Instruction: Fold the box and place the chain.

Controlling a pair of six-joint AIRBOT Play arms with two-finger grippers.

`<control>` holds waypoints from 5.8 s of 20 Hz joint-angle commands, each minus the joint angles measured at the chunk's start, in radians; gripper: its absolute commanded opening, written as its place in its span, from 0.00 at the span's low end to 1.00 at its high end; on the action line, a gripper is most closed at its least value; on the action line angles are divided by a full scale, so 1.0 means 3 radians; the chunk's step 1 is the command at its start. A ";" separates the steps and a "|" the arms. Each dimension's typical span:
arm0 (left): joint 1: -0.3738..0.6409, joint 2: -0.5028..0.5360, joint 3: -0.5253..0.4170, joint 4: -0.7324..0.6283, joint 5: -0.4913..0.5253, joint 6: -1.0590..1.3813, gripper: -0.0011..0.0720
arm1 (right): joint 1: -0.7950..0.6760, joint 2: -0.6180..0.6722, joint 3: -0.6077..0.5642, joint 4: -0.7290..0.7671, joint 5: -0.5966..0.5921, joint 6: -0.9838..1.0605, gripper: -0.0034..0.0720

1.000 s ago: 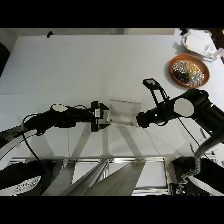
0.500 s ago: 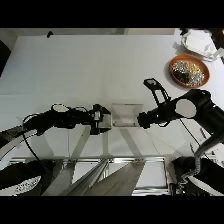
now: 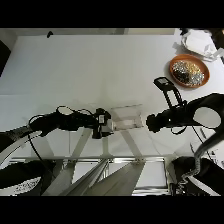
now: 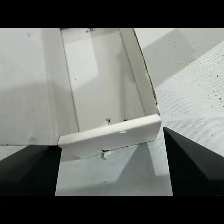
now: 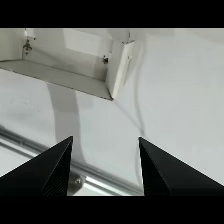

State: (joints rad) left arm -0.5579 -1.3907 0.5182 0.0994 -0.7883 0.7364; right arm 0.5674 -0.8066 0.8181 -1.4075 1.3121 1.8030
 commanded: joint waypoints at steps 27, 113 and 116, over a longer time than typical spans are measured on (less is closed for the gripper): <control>-0.0037 -0.0050 0.0003 -0.0365 0.0095 -0.0013 0.57 | -0.1335 0.0022 0.0003 -0.0430 -0.0715 -0.0333 0.68; -0.0037 -0.0050 0.0003 -0.0365 0.0093 -0.0013 0.57 | 0.0660 -0.0028 -0.0103 0.0223 -0.1422 -0.0163 0.07; -0.0037 -0.0050 0.0003 -0.0365 0.0094 -0.0013 0.57 | 0.0660 -0.0060 -0.0177 0.0212 -0.1577 -0.0163 0.07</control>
State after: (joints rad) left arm -0.5694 -1.4052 0.5182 -0.0105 -0.7605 0.7326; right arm 0.7578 -0.8177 0.8062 -1.3396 0.9421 1.7477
